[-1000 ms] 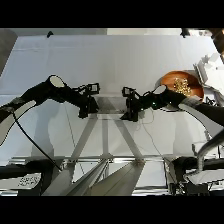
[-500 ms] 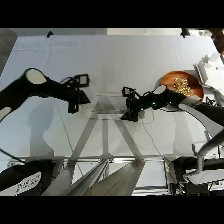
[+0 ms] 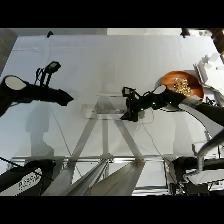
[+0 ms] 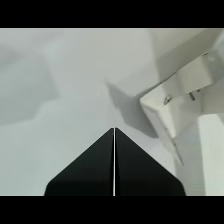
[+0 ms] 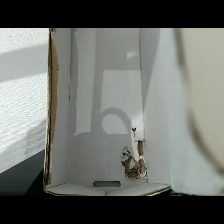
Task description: Fold the box and place the chain.
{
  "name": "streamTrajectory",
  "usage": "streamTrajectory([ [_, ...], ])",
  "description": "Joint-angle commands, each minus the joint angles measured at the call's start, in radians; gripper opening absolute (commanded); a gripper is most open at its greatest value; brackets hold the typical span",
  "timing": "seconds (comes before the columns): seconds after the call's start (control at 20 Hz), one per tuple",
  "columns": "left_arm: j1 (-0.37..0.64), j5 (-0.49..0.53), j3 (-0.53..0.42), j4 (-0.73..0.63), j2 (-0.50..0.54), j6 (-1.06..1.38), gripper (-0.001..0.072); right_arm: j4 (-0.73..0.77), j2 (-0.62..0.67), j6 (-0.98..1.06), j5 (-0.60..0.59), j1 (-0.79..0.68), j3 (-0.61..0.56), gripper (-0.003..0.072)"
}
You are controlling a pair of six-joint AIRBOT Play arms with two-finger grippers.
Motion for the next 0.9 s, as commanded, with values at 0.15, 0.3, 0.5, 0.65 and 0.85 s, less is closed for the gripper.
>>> streamTrajectory([
  [0.15,-0.050,0.170,-0.133,-0.004,-0.024,-0.257,0.0005,0.000,0.000,0.000,0.000,0.000,0.000,0.0503],
  [0.3,-0.072,0.178,-0.133,-0.004,-0.060,-0.286,0.0004,0.000,0.000,0.000,0.000,0.000,0.000,0.0503],
  [0.5,-0.139,0.182,-0.133,-0.041,-0.124,-0.304,0.0004,0.000,0.000,0.000,0.000,0.000,0.000,0.0503],
  [0.65,-0.199,0.188,-0.132,-0.139,-0.137,-0.291,0.0005,0.000,0.000,0.000,0.000,0.000,0.000,0.0503],
  [0.85,-0.217,0.154,-0.132,-0.261,-0.135,-0.228,0.0005,0.000,0.000,0.000,0.000,0.000,0.000,0.0503],
])
